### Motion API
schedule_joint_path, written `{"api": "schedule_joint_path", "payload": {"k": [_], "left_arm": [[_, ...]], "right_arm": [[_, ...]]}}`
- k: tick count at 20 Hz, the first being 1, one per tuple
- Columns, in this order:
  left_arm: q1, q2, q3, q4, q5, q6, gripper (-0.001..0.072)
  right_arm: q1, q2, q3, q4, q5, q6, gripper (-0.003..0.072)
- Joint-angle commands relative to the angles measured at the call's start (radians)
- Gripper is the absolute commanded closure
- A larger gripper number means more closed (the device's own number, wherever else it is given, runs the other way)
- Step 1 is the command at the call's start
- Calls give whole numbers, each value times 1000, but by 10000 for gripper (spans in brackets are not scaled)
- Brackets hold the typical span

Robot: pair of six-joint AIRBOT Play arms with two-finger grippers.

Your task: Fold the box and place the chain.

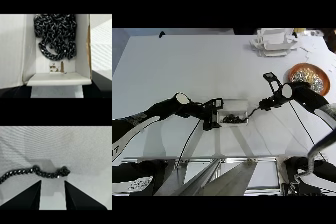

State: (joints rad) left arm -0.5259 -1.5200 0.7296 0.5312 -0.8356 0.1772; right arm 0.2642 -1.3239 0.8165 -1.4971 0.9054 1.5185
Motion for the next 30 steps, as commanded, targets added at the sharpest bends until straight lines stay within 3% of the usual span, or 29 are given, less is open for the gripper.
{"api": "schedule_joint_path", "payload": {"k": [1,5,6,19,20,21,22,30], "left_arm": [[0,1,0,0,9,0,531],[0,1,0,0,9,0,531],[0,1,0,0,9,0,531],[0,1,0,0,9,0,531],[0,1,0,1,9,0,531],[0,1,0,0,9,0,531],[0,1,0,0,9,0,531],[0,1,0,0,9,0,531]], "right_arm": [[0,-37,0,-10,-12,2,418],[0,-49,0,-10,-17,1,675],[0,-46,0,-10,-17,1,675],[0,185,0,-10,3,0,676],[0,183,0,-10,0,1,649],[0,176,0,-11,-8,5,498],[0,162,0,-14,-24,25,426],[0,-12,0,-14,-49,75,427]]}}
